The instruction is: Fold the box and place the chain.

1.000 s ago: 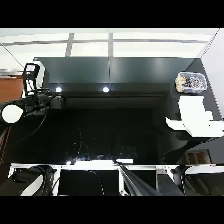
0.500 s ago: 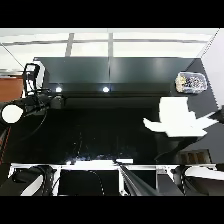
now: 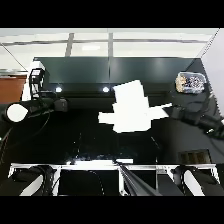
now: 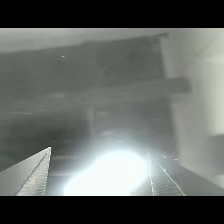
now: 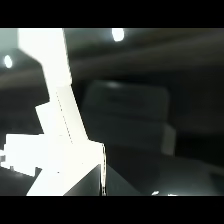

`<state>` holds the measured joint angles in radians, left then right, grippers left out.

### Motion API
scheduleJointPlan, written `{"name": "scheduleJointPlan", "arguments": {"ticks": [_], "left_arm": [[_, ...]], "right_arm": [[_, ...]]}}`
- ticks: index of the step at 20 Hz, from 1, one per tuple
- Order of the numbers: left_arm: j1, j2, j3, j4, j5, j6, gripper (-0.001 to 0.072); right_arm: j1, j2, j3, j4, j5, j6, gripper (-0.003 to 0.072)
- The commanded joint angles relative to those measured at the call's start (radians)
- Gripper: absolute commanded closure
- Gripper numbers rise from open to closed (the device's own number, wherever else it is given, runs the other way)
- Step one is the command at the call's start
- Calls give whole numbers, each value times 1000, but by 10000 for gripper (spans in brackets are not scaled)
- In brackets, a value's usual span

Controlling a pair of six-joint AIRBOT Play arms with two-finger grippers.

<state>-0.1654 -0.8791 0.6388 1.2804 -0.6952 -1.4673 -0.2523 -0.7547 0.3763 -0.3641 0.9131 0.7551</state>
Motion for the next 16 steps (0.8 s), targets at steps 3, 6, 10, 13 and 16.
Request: {"name": "scheduleJointPlan", "arguments": {"ticks": [3, 6, 10, 13, 16], "left_arm": [[0, -197, 12, -467, -58, 248, -7], [0, -332, 61, -673, -187, 438, -6], [-2, -507, 138, -827, -350, 603, -7], [-8, -646, 235, -875, -415, 669, -7], [-32, -770, 337, -889, -498, 717, -6]], "right_arm": [[395, 83, -151, 128, -392, 0, 677], [452, 83, -151, 126, -436, 11, 677], [456, 83, -151, 124, -396, 11, 677], [456, 83, -151, 124, -370, 11, 677], [456, 83, -151, 124, -372, 11, 677]]}}
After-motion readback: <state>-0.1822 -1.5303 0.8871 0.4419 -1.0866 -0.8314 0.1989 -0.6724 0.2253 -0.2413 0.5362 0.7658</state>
